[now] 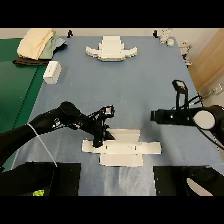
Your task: Fold the box.
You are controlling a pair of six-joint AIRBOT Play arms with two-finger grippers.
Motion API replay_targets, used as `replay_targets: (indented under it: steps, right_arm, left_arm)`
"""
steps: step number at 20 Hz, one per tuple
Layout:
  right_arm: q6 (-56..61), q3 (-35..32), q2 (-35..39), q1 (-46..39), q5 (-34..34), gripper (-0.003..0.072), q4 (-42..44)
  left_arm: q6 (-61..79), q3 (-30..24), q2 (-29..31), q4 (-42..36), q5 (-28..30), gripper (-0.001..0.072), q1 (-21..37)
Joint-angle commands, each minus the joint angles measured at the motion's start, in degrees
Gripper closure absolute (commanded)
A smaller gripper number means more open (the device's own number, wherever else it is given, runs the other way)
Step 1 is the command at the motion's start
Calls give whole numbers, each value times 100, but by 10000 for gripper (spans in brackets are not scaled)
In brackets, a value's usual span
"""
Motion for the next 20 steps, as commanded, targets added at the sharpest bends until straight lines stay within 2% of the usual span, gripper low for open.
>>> replay_targets:
  steps: [1, 5, 7, 9, 11, 12, 16, 20]
  right_arm:
    - [245, -7, 693, 813, 1115, 687, 306]
    - [260, -374, 1008, 2465, 1296, 687, 1054]
    - [334, -673, 844, 3510, 1134, 686, 957]
    - [413, -839, 522, 4461, 841, 664, 514]
    - [409, -833, 138, 5018, 557, 206, -173]
    - [400, -833, -42, 5158, 374, 76, -459]
    - [-271, -833, -435, 5226, -48, 76, -667]
    - [-369, -833, -601, 5329, -96, 77, -1379]
  left_arm:
    - [-15, 0, -2, 15, -2, 696, 0]
    - [-15, 0, -2, 15, -2, 696, 0]
    - [-15, 0, -2, 15, 0, 696, 0]
    - [-15, 0, -2, 13, -2, 696, 0]
    - [-15, 0, -2, 15, 0, 696, 0]
    - [-15, 0, -2, 15, 0, 696, 2]
    - [-15, 0, -2, 15, 0, 696, 0]
    - [-15, 0, -2, 13, 0, 696, 0]
